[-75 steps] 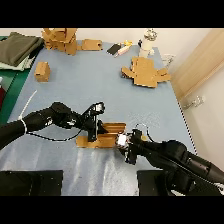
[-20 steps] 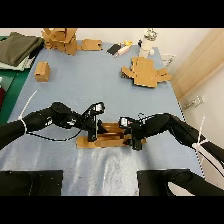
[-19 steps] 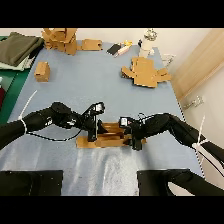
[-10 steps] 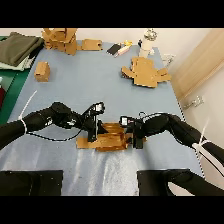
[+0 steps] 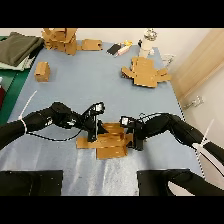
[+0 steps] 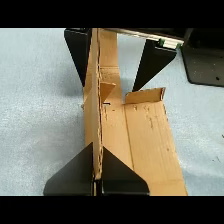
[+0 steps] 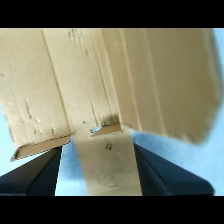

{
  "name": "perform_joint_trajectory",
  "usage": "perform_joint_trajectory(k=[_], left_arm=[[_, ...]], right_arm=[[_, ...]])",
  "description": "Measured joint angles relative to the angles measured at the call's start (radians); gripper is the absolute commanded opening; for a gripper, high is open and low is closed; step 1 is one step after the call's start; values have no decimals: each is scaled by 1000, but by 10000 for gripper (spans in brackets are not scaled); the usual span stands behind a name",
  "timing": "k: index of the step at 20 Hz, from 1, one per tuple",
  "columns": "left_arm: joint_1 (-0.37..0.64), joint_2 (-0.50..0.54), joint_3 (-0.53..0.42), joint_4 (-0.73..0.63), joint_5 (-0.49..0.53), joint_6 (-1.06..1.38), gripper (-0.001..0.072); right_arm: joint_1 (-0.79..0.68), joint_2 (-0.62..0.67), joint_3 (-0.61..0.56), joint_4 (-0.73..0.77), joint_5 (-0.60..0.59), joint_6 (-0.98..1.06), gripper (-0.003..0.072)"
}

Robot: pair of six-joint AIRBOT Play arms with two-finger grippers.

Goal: Fold the box.

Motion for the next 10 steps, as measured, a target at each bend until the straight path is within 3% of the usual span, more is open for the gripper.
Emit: perform_joint_trajectory(k=[4, 10], left_arm=[[0, 0, 0, 0, 0, 0, 13], [0, 0, 0, 0, 0, 0, 12]], right_arm=[[-10, 66, 24, 3, -97, 44, 710], [77, 316, 14, -50, -180, 189, 710]])
